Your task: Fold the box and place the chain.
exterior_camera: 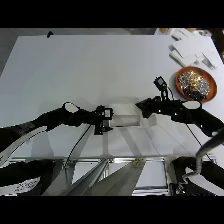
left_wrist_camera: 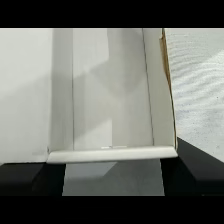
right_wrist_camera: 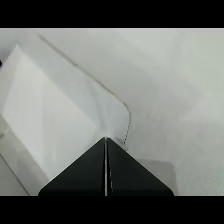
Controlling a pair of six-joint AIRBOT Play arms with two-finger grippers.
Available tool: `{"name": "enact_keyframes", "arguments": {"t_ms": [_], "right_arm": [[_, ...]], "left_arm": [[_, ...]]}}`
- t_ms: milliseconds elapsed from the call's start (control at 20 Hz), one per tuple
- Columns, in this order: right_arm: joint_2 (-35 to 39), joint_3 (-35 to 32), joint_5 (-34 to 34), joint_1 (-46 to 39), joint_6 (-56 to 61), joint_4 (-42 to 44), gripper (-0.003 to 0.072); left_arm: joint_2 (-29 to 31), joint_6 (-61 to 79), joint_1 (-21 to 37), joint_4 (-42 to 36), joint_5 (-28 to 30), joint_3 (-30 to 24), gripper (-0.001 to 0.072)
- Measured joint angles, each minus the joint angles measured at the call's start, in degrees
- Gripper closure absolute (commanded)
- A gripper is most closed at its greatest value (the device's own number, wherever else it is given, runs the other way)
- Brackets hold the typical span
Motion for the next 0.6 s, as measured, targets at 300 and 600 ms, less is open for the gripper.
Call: {"name": "enact_keyframes", "arguments": {"t_ms": [300,600], "right_arm": [[-0.3,2.0,3.7,-0.1,6.3,-6.8,0.0667],[8.8,5.3,12.7,0.0,7.3,-18.3,0.0668]], "left_arm": [[0.0,0.0,0.0,0.1,-0.2,0.0,0.0639],[0.0,0.0,0.0,0.0,-0.1,0.0,0.0639]]}}
